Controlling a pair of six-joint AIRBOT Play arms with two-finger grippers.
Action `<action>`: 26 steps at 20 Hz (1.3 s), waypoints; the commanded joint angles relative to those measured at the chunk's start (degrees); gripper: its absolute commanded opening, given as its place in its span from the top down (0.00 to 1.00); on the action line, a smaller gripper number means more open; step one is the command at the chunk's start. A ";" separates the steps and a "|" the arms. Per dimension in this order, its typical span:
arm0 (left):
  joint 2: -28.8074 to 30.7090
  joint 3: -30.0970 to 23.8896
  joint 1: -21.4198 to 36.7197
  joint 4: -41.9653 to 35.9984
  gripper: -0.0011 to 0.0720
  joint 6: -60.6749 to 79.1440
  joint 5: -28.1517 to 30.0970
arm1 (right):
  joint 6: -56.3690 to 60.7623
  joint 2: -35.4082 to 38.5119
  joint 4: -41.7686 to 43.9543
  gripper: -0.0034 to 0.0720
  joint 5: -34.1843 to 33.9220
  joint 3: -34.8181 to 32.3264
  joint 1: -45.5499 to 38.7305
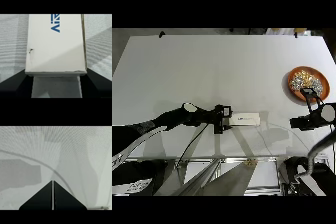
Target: Fold the box and place the chain.
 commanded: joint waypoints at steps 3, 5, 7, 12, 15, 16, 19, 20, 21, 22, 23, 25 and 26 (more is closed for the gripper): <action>-0.02 0.00 0.02 0.00 0.56 0.00 -0.04 | 0.02 -0.02 -0.09 0.93 0.13 -0.02 -0.02; -0.02 0.00 0.02 -0.74 0.56 0.02 -0.13 | 0.02 -0.02 -0.09 0.93 0.13 -0.02 -0.02; 0.02 0.00 0.02 -3.21 0.56 -0.20 -0.20 | 0.02 -0.02 -0.09 0.93 0.15 -0.02 -0.02; 4.59 0.00 2.32 -1.77 0.56 -3.67 0.26 | 0.02 -0.02 -0.09 0.93 0.13 -0.02 -0.02; 11.19 0.00 6.51 1.79 0.56 -10.88 0.20 | 0.02 -0.02 -0.11 0.93 0.13 -0.02 -0.02; 14.05 0.00 8.52 3.85 0.56 -14.34 0.20 | 0.02 -0.02 -0.09 0.93 0.13 -0.02 -0.02; 23.06 0.00 16.17 16.37 0.56 -29.68 0.11 | 0.02 -0.02 -0.11 0.93 0.13 -0.02 -0.02; 26.01 0.00 19.17 21.90 0.56 -35.85 -0.13 | 0.02 -0.02 -0.11 0.93 0.13 -0.02 -0.02; 29.16 0.00 22.73 28.28 0.56 -42.73 -0.66 | 0.02 -0.02 -0.11 0.93 0.13 -0.02 -0.02; 32.00 0.00 26.23 34.23 0.56 -48.96 -1.38 | 0.02 -0.02 -0.11 0.93 0.13 -0.02 -0.02; 34.84 0.00 30.32 40.46 0.56 -55.36 -2.38 | 0.02 -0.02 -0.11 0.93 0.13 -0.02 -0.02; 39.50 0.00 38.82 49.92 0.56 -65.53 -5.27 | 0.02 -0.02 -0.11 0.93 0.13 -0.02 -0.02; 41.11 0.00 43.15 53.22 0.56 -68.63 -6.80 | 0.02 -0.02 -0.11 0.93 0.13 -0.02 -0.02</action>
